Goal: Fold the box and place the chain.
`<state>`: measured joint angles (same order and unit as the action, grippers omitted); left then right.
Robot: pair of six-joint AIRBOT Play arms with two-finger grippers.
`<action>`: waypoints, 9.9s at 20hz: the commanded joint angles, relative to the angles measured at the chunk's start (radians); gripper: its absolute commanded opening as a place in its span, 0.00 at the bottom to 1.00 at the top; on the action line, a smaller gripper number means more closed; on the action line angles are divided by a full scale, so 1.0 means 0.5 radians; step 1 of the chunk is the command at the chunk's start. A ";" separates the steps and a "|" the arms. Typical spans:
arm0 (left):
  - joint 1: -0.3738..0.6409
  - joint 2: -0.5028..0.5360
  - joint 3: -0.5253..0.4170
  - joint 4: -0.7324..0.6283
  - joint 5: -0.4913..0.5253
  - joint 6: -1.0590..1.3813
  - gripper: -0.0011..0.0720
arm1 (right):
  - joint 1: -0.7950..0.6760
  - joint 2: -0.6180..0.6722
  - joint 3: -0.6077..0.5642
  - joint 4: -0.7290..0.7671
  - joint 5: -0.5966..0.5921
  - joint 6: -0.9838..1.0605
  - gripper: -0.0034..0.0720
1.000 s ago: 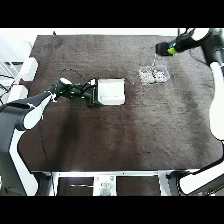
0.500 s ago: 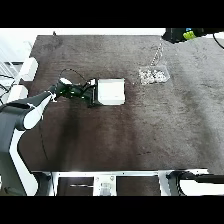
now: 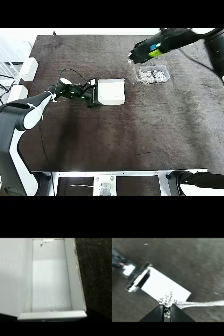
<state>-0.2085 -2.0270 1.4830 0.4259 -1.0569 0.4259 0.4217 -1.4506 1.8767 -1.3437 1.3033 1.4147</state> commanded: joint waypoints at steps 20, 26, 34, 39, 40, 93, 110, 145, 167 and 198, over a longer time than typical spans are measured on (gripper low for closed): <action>-0.001 0.000 0.000 0.001 0.002 0.001 0.50 | 0.112 -0.488 -0.557 0.153 -0.647 0.011 0.67; -0.001 0.000 0.000 0.001 0.002 0.001 0.50 | -0.362 -0.214 -0.598 0.031 -0.439 0.051 0.67; -0.001 0.000 0.000 0.000 0.002 0.002 0.50 | -0.777 -0.311 -1.161 0.285 -1.188 0.288 0.67; -0.001 0.000 0.000 0.000 0.003 0.001 0.50 | -0.688 -0.568 -1.141 0.518 -1.572 0.288 0.61; -0.001 0.000 0.000 0.000 0.002 0.002 0.50 | -0.672 -0.618 -1.112 0.539 -1.598 0.288 0.61; -0.001 0.000 0.000 0.000 -0.003 0.001 0.50 | 0.165 -0.021 -1.236 0.463 -1.362 0.102 0.05; -0.001 0.000 0.000 0.000 -0.002 0.001 0.50 | -0.549 -0.040 -1.272 0.250 -1.351 0.160 0.63; -0.001 0.000 0.000 0.000 -0.005 0.001 0.50 | -0.404 0.344 -0.834 0.433 -0.962 -0.130 0.05; -0.001 0.000 0.000 0.000 -0.004 0.001 0.50 | 0.291 -0.235 -1.293 0.008 -1.748 0.523 0.05; -0.001 0.000 0.000 0.000 -0.001 0.001 0.50 | -0.571 -0.877 -0.800 0.249 -1.773 0.406 0.05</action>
<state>-0.2085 -2.0274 1.4830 0.4255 -1.0588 0.4263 0.1310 -1.8877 1.4517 -1.2289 0.3866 1.6684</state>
